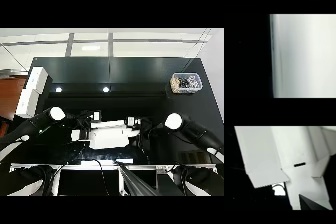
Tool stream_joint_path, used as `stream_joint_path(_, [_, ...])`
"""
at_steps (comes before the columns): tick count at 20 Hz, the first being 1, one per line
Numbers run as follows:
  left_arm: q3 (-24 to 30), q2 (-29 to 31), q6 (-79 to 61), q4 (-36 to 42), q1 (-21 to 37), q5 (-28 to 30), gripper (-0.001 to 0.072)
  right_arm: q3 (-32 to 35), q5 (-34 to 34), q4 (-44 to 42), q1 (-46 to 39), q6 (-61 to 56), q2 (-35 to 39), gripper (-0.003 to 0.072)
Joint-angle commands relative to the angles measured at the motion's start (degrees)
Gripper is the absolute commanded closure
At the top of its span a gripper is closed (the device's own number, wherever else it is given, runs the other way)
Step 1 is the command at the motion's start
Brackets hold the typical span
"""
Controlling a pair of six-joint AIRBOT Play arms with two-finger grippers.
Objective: Fold the box and place the chain.
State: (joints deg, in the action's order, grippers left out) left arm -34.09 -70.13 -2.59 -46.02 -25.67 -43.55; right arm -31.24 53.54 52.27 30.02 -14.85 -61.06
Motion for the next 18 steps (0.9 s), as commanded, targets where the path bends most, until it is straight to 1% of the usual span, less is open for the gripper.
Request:
stream_joint_path(1, [0.0,0.0,0.0,0.0,0.0,0.1,0.0681,2.5,-3.5,0.2,5.5,-2.7,0.2,-0.0010])
stream_joint_path(5, [0.0,0.0,0.0,0.0,0.0,0.1,0.0681,2.6,-13.2,-0.4,11.6,-2.5,0.2,-0.0009])
stream_joint_path(7, [0.0,0.0,0.0,0.0,0.0,0.0,0.0681,2.6,-18.9,-0.4,13.0,-3.5,0.2,-0.0010])
stream_joint_path(8, [0.0,0.0,0.0,0.0,0.0,0.0,0.0681,2.6,-20.3,-0.7,13.3,-3.8,0.2,-0.0010])
stream_joint_path(11, [0.0,0.0,0.0,0.0,0.0,0.1,0.0681,2.6,-19.1,-1.3,13.3,-3.6,0.2,-0.0009])
stream_joint_path(16, [0.0,0.0,0.0,0.0,0.0,0.0,0.0681,1.5,-19.3,-1.4,13.3,-3.6,0.3,-0.0009])
stream_joint_path(18, [0.0,0.0,0.0,0.0,0.0,0.0,0.0681,0.0,-21.4,0.1,12.8,-3.7,0.9,-0.0010])
